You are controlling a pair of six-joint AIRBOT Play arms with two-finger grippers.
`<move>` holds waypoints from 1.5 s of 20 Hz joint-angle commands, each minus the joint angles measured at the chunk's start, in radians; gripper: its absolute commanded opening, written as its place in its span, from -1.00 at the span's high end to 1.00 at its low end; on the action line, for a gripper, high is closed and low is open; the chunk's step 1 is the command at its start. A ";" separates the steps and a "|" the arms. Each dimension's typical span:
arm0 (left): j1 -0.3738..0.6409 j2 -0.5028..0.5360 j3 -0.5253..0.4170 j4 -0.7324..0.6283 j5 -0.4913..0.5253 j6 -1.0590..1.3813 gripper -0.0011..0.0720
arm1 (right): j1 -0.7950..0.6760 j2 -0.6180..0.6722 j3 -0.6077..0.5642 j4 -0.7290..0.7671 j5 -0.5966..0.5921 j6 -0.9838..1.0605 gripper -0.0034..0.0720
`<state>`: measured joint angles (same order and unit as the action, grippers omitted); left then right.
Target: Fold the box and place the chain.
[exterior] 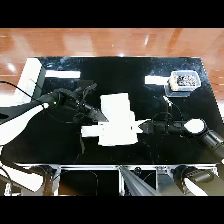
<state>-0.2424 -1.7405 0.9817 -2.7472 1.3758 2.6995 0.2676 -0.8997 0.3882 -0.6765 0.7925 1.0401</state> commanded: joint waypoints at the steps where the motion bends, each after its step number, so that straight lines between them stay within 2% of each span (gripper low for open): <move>1: -0.003 -0.003 0.019 0.010 0.004 0.052 -0.65 | 0.001 0.001 0.000 -0.005 0.055 0.000 0.80; 3: -0.003 -0.003 0.038 0.020 0.014 0.071 -0.61 | 0.001 0.001 0.000 0.000 0.083 0.000 0.80; 5: -0.005 -0.003 0.051 0.020 0.018 0.082 -0.02 | 0.001 0.001 0.000 0.000 0.077 0.001 0.80; 6: -0.006 -0.003 0.054 0.019 0.028 0.101 0.14 | 0.001 0.001 0.000 0.000 0.070 0.003 0.80; 12: -0.034 -0.004 0.054 0.099 0.117 0.105 0.14 | 0.001 0.001 0.000 0.000 0.062 0.008 0.80; 17: -0.066 -0.004 0.054 0.198 0.114 0.098 0.14 | 0.001 0.001 0.000 0.000 0.059 0.008 0.80; 30: -0.051 -0.004 0.053 0.236 0.108 0.067 0.12 | 0.001 0.001 0.000 0.000 0.037 0.045 0.80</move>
<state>-0.3038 -1.7439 1.0348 -2.5153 1.4914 2.7865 0.2684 -0.8997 0.3882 -0.6746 0.8330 1.0740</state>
